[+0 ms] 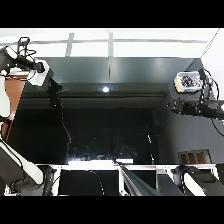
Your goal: Fold the box and place the chain.
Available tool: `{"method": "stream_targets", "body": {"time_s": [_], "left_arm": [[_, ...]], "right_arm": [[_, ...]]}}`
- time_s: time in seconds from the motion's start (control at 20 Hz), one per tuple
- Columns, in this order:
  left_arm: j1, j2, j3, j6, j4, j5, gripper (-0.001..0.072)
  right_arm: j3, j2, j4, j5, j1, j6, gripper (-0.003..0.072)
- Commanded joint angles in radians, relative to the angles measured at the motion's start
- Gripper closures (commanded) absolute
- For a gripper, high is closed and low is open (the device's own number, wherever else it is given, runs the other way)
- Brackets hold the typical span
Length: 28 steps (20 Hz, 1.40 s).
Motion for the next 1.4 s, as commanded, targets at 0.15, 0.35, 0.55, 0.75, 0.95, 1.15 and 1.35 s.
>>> {"method": "stream_targets", "body": {"time_s": [0.15, 0.35, 0.55, 0.75, 0.95, 1.15, 1.35], "left_arm": [[-0.013, 0.154, 0.079, -0.125, 0.043, -0.013, 0.0010], [-0.018, 0.340, 0.071, -0.365, 0.003, -0.183, 0.0675], [-0.085, 0.583, -0.202, -0.309, -0.102, -0.272, 0.0685], [-0.259, 1.007, -0.840, -0.288, -0.135, 0.055, 0.0684], [-0.446, 1.344, -1.478, -0.293, -0.115, 0.425, 0.0684], [-0.417, 1.485, -1.598, -0.317, -0.106, 0.404, 0.0683], [-0.401, 1.502, -1.597, -0.316, -0.105, 0.404, 0.0682]], "right_arm": [[0.000, -0.001, 0.001, -0.008, 0.000, 0.003, 0.0667], [0.000, -0.001, -0.003, -0.010, 0.000, -0.006, 0.0667], [0.000, -0.001, -0.040, -0.021, 0.000, -0.006, 0.0667], [0.000, -0.001, -0.077, -0.107, 0.030, -0.180, 0.0667], [-0.051, -0.002, -0.175, -0.411, 0.116, -0.279, 0.0667], [-0.074, -0.002, -0.208, -0.428, 0.110, -0.279, 0.0667], [-0.074, -0.002, -0.208, -0.431, 0.110, -0.279, 0.0667]]}}
